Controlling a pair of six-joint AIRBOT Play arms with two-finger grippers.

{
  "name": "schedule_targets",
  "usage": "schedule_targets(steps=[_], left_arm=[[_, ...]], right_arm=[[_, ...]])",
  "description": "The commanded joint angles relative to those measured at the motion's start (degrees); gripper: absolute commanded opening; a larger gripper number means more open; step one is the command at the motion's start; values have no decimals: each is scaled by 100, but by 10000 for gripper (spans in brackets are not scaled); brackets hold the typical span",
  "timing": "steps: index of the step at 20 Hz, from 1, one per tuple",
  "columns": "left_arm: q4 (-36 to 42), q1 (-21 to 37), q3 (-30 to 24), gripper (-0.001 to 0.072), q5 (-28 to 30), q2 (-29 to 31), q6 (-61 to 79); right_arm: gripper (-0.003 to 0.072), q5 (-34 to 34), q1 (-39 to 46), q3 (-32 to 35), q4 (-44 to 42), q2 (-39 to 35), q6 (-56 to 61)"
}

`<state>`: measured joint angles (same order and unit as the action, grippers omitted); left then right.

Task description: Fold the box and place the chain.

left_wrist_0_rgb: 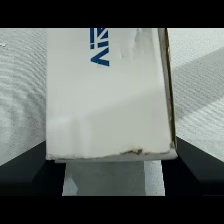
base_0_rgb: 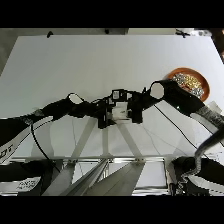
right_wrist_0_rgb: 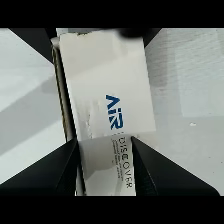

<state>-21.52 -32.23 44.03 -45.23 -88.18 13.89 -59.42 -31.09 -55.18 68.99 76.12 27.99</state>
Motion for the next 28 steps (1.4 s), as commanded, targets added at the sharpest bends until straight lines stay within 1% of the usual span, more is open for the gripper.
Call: schedule_targets(steps=[1, 3, 6, 9, 28], left_arm=[[-9, 0, -2, 366, 0, 4, 2], [-9, 0, -2, 366, 0, 7, 2], [-9, 0, -2, 366, 0, 4, 2], [-9, 0, -2, 366, 0, 4, 2], [-9, 0, -2, 366, 0, 4, 2]], right_arm=[[317, -11, 4, 2, 22, -4, 2], [347, -11, 4, 2, 20, -11, 2], [349, -15, 4, 2, 20, -98, 2], [400, -129, 4, 2, 20, -114, 2], [400, -269, 4, 2, 17, -114, 7]])
